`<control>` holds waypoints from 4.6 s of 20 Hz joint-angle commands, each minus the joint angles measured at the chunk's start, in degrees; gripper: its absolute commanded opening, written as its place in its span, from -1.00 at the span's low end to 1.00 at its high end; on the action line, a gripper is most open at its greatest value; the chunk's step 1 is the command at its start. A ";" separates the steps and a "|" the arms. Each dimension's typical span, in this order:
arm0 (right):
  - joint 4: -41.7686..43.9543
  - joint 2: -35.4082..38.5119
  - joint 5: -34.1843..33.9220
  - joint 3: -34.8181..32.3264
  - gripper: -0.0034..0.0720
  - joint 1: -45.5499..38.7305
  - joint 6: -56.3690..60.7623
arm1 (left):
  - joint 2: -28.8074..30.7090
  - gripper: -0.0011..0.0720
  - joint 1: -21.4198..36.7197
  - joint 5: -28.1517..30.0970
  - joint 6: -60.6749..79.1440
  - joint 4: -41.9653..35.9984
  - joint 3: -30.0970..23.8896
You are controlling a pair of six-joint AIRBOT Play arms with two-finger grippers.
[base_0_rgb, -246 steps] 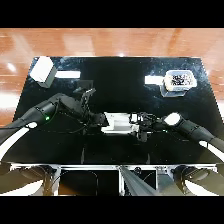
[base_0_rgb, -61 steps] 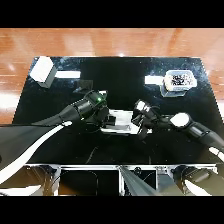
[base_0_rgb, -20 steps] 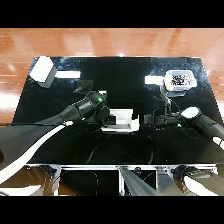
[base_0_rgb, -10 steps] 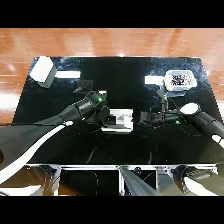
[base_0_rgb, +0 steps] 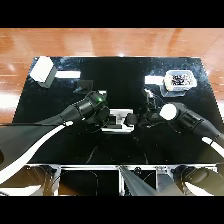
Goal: Fold the box and place the chain.
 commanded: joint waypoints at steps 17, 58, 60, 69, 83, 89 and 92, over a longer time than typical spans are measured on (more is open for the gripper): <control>-20.24 -10.19 4.22 7.96 -0.12 9.42 19.47 | -0.04 -0.92 -0.33 0.04 0.13 -0.04 -0.02; -20.72 -14.23 6.27 10.29 -0.88 9.27 14.36 | -0.04 -0.92 -0.33 0.31 0.13 -0.07 -0.02; -20.72 -14.23 6.27 10.29 -0.83 9.27 13.77 | -0.04 -0.92 -0.33 0.31 0.13 -0.07 -0.02; -22.73 -11.69 12.90 12.90 0.55 9.27 10.88 | -0.04 -0.92 -0.33 0.28 0.13 -0.09 -0.02; -41.48 6.47 8.94 12.92 0.55 -21.00 6.47 | -0.04 -0.92 -0.74 -0.09 0.11 -0.55 -0.02; -29.62 -19.23 -1.75 27.43 0.54 -40.94 -1.29 | -0.09 -0.92 -0.68 -0.09 0.11 -0.26 -0.02; -29.68 -32.68 5.11 41.62 0.55 -41.55 -2.62 | -0.09 -0.92 -0.68 0.31 0.13 -0.28 -0.02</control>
